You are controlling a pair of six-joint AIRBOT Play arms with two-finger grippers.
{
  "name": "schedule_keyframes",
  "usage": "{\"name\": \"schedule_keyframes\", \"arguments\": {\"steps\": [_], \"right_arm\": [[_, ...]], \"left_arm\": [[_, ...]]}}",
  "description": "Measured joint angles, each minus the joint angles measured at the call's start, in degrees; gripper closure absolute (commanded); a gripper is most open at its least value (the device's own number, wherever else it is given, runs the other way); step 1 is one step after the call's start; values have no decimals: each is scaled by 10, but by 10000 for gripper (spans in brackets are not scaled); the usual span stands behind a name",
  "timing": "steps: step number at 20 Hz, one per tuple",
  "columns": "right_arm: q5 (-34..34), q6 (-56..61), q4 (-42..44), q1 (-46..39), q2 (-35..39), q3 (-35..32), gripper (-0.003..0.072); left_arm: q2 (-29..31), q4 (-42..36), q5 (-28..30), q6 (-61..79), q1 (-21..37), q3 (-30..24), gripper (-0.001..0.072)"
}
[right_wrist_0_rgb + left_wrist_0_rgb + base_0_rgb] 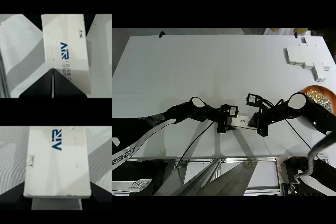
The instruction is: Fold the box and place the chain.
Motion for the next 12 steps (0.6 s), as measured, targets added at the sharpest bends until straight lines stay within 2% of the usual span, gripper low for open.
{"name": "schedule_keyframes", "arguments": {"steps": [8, 12], "right_arm": [[-13, 1, -10, 0, -5, -20, 673], [-8, 2, -27, 0, 19, -14, 673]], "left_arm": [[0, 0, 0, 0, 0, 0, 320], [0, 0, -1, 0, 0, 0, 320]]}}
